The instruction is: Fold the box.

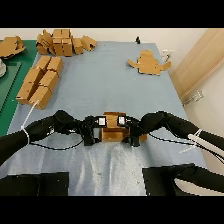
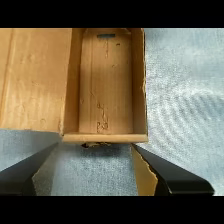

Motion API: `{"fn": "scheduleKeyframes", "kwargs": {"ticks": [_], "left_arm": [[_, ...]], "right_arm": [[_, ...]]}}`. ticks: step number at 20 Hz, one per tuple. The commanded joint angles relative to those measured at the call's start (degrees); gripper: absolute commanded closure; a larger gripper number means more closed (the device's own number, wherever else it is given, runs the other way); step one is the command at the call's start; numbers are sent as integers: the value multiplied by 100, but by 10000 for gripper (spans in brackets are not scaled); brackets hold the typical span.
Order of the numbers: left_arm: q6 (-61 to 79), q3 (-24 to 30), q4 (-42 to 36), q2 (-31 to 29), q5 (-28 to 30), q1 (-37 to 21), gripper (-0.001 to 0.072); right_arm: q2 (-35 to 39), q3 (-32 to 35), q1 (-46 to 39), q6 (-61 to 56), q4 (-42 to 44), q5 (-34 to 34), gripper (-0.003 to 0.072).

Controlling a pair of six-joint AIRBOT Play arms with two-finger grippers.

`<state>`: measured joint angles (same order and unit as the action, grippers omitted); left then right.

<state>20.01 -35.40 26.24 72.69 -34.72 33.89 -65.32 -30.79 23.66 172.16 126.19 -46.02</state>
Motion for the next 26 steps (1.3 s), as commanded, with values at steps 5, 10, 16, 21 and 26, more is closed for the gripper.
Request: {"fn": "scheduleKeyframes", "kwargs": {"ticks": [5, 10, 16, 21, 26], "left_arm": [[15, -68, -223, 59, -131, 7, 13], [-22, -68, 37, 55, -146, -42, 14], [-55, -68, 125, 52, -190, -111, 14], [-562, -63, 535, -83, -389, -111, 13], [-1014, -63, 929, -149, -369, -63, 13]], "right_arm": [[2, 4, -4, -7, 2, 4, 236], [2, 4, -4, -7, 4, 4, 236], [2, 4, -4, -7, 4, 4, 236], [2, 4, -4, -7, 2, 7, 236], [2, 4, -4, -7, 2, 7, 236]]}}
